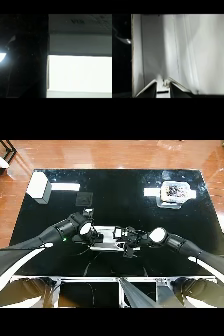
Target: Fold the box and place the chain.
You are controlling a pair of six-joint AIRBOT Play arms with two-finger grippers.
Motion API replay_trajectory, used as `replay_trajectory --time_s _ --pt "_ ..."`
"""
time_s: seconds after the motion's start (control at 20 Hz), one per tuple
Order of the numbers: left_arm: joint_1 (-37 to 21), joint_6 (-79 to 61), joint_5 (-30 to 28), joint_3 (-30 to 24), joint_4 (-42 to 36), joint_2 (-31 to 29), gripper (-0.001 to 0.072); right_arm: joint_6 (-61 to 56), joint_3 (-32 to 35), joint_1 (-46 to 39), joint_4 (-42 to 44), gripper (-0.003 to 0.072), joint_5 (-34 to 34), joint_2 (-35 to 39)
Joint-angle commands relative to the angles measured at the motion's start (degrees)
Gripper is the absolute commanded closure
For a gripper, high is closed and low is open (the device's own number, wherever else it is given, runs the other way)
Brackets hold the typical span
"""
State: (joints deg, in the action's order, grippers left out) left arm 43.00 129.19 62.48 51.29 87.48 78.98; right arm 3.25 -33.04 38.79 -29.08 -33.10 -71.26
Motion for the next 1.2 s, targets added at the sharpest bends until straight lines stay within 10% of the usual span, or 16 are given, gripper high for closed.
replay_trajectory --time_s 0.0,0.1,0.25,0.4,0.55,0.8,1.15 --pt "0.0 0.0 -0.7 0.0 -1.1 0.0 0.0685 0.0 0.0 2.3 1.2 0.0471 4.7 -0.6" --pt "0.0 0.0 -0.7 0.0 -1.2 0.0 0.0685 -0.1 0.0 2.3 1.2 0.031 5.3 -0.6" --pt "0.0 0.0 -0.6 0.0 -1.2 0.0 0.0685 -0.1 0.0 2.3 1.2 0.0385 5.0 -0.6" --pt "0.0 0.0 -0.7 0.0 -1.2 0.0 0.0685 0.0 0.0 2.3 1.2 0.0263 5.1 -0.6" --pt "0.0 0.0 -0.6 0.0 -1.2 0.0 0.0685 -1.1 0.0 2.3 0.5 0.0644 6.4 0.3" --pt "0.0 0.0 -0.7 0.0 -1.1 0.0 0.0685 -37.1 0.0 -5.6 -13.2 0.0658 1.2 10.2" --pt "0.0 0.0 -0.7 0.0 -1.0 0.0 0.0685 -79.7 1.7 -35.0 -25.6 0.0658 -27.8 19.6"
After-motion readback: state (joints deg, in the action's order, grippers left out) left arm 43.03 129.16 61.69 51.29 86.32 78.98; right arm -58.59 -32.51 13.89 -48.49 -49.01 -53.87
